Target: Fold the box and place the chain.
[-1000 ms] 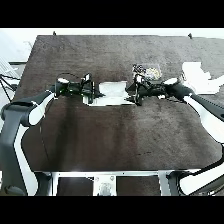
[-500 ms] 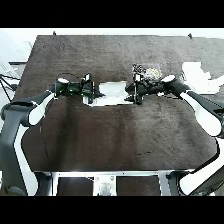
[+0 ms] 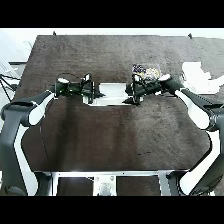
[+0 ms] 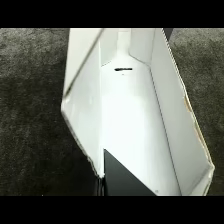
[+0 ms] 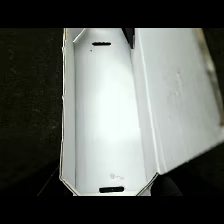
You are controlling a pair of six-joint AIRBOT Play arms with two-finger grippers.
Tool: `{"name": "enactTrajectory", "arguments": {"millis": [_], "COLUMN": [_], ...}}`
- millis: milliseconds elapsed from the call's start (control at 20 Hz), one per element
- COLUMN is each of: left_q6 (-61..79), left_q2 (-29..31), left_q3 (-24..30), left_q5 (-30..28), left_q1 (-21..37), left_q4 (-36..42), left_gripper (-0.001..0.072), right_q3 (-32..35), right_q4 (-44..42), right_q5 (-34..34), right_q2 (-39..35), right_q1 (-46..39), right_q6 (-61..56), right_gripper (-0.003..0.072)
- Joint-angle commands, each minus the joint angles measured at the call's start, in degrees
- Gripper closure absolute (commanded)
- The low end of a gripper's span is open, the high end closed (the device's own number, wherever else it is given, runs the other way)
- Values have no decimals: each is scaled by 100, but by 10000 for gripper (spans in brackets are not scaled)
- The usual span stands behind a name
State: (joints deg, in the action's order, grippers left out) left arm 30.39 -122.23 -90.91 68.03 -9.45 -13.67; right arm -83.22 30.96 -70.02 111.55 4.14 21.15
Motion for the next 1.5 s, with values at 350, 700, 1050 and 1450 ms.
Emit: {"name": "enactTrajectory", "arguments": {"millis": [350, 700, 1050, 1450], "left_q6": [-2, -2, -2, -2], "left_q2": [-2, -2, -2, -2], "left_q3": [-7, -7, -7, -7], "left_q5": [-9, -9, -9, -9], "left_q1": [2, 2, 2, 2], "left_q4": [2, 2, 2, 2], "left_gripper": [687, 687, 688, 687], "right_q3": [-378, -417, -415, -424], "right_q4": [20, 15, 13, -44], "right_q5": [-166, -160, -140, -142], "right_q2": [411, 439, 442, 525], "right_q1": [70, 149, 151, 149], "right_q6": [225, 245, 245, 249], "right_gripper": [80, 80, 80, 80]}}
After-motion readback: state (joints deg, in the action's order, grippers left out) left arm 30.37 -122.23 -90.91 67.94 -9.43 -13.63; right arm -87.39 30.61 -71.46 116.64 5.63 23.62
